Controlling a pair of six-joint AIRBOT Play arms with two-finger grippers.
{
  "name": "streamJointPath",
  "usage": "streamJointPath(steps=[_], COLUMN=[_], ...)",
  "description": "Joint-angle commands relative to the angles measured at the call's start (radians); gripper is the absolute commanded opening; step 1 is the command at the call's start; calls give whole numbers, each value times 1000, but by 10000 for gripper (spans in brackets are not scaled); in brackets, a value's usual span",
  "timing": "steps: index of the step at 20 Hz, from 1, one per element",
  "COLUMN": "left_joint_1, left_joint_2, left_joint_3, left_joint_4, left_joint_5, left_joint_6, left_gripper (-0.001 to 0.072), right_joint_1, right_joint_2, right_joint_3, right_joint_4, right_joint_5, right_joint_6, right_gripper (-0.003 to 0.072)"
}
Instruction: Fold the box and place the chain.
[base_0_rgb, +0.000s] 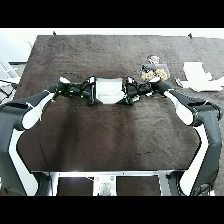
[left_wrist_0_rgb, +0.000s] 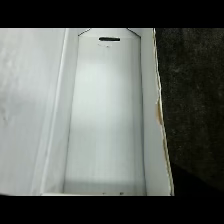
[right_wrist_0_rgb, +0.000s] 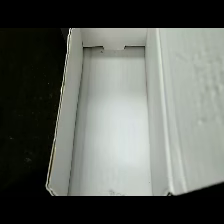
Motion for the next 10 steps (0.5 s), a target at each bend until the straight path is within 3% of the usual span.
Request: streamJointPath(steps=[1, 10], left_joint_1=[0, 0], left_joint_2=[0, 0], left_joint_3=[1, 1], left_joint_4=[0, 0], left_joint_5=[-1, -19], left_joint_6=[0, 0], left_gripper=[413, 413], right_joint_1=[-1, -62], right_joint_2=[5, 71], right_joint_3=[3, 4], right_joint_4=[7, -62], right_joint_5=[26, 38], right_joint_6=[7, 137], right_gripper=[626, 640])
